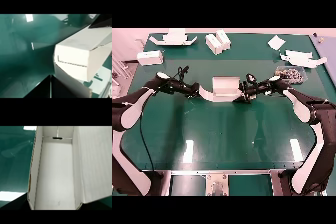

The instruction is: Fold the box and place the chain.

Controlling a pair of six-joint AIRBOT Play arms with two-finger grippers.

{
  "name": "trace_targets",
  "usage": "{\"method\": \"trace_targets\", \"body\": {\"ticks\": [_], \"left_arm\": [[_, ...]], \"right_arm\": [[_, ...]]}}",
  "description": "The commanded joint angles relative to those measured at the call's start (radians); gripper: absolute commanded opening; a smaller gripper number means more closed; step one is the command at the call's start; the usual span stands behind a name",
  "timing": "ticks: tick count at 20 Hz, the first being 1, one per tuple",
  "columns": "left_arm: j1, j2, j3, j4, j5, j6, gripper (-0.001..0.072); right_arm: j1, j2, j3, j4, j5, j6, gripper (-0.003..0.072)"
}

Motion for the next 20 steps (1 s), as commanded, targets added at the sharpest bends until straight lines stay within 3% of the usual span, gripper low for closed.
{"method": "trace_targets", "body": {"ticks": [1, 9, 11, 20], "left_arm": [[0.000, 0.003, 0.022, -0.005, -0.029, -0.003, 0.0017], [-0.050, 0.003, 0.033, -0.003, -0.011, -0.020, 0.0020], [-0.049, 0.003, 0.039, -0.010, -0.020, -0.021, 0.0201], [-0.055, 0.003, 0.100, -0.019, -0.069, -0.028, 0.0197]], "right_arm": [[0.000, 0.000, 0.000, 0.000, 0.000, 0.000, 0.0527], [0.000, 0.000, 0.000, 0.000, 0.000, 0.000, 0.0528], [0.000, 0.000, 0.000, 0.000, 0.000, 0.000, 0.0527], [0.000, 0.000, 0.000, 0.000, 0.000, 0.000, 0.0527]]}}
